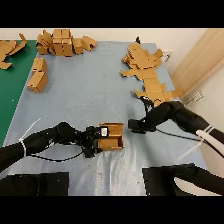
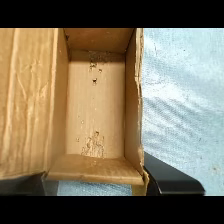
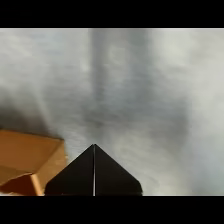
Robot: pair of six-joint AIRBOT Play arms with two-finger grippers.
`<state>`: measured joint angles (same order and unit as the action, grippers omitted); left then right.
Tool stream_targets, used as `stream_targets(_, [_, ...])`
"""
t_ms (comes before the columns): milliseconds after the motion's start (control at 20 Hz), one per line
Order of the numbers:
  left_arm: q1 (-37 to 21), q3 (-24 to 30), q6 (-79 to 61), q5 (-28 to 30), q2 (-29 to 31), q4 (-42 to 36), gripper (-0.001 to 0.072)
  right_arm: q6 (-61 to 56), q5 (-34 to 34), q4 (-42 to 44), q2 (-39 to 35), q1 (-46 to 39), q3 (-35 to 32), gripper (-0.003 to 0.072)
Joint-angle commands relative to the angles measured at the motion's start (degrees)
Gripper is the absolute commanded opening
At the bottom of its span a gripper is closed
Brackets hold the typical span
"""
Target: Fold the box.
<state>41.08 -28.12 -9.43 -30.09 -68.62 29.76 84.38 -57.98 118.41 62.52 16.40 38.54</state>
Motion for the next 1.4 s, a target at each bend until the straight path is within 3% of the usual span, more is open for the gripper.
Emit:
stream_targets(0, [0.0, 0.0, 0.0, 0.0, 0.0, 0.0, 0.0362, 44.5, -9.9, 37.6, 9.4, -14.6, 2.2, -0.0002])
stream_targets(50, [0.0, 0.0, 0.0, 0.0, 0.0, 0.0, 0.0362, 48.0, -13.7, 39.8, 12.8, -14.8, 4.3, -0.0001])
stream_targets(150, [0.0, 0.0, 0.0, 0.0, 0.0, 0.0, 0.0362, 49.1, -14.5, 40.2, 16.6, -13.0, 6.2, -0.0001])
stream_targets(400, [0.0, 0.0, 0.0, 0.0, 0.0, 0.0, 0.0363, 55.9, -13.7, 40.8, 16.4, -3.4, 5.6, -0.0001])
stream_targets(550, [0.0, 0.0, 0.0, 0.0, 0.0, 0.0, 0.0362, 58.4, -9.3, 40.6, 11.0, 1.0, 0.5, -0.0001])
stream_targets(750, [0.0, 0.0, 0.0, 0.0, 0.0, 0.0, 0.0362, 60.7, -0.4, 38.6, -3.2, 4.3, -10.0, -0.0001])
stream_targets(900, [0.0, 0.0, 0.0, 0.0, 0.0, 0.0, 0.0362, 61.2, 6.1, 33.0, -7.0, 6.8, -8.9, 0.0000])
stream_targets(1200, [0.0, 0.0, 0.0, 0.0, 0.0, 0.0, 0.0362, 66.4, 9.6, 30.2, -4.8, 9.5, -4.8, 0.0001])
stream_targets(1350, [0.0, 0.0, 0.0, 0.0, 0.0, 0.0, 0.0362, 67.2, 16.0, 24.5, -5.7, 14.8, -4.6, 0.0002])
